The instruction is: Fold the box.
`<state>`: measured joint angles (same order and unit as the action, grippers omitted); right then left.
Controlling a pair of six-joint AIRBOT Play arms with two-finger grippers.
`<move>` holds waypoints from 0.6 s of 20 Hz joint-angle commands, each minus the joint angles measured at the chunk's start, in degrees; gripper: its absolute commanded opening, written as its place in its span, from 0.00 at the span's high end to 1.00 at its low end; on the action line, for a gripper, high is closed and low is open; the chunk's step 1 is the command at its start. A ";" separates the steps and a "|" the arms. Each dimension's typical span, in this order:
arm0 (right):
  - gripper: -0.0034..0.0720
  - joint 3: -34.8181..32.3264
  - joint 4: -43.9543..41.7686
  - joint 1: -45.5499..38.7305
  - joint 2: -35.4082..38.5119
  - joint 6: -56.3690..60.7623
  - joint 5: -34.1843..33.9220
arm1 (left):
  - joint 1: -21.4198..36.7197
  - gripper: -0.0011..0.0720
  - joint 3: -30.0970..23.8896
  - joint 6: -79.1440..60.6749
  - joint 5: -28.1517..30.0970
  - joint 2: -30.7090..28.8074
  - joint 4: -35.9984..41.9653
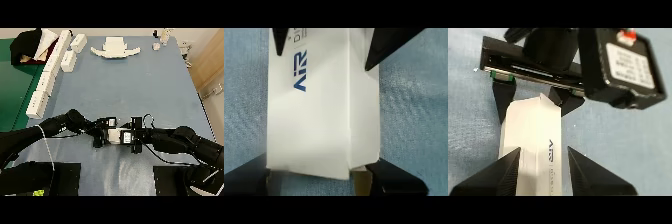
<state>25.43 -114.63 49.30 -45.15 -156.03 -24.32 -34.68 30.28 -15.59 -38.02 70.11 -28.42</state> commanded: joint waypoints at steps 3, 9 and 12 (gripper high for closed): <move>0.36 0.39 1.99 -0.04 0.20 -0.04 2.75 | 0.02 0.38 0.02 0.00 0.00 -0.02 -0.02; 0.38 0.39 2.34 -0.04 -2.62 -0.02 2.84 | 0.02 0.38 0.02 -0.02 0.00 -0.02 -0.02; 0.38 0.37 1.75 0.00 -3.15 0.00 2.05 | 0.02 0.38 0.02 0.00 0.00 -0.02 -0.02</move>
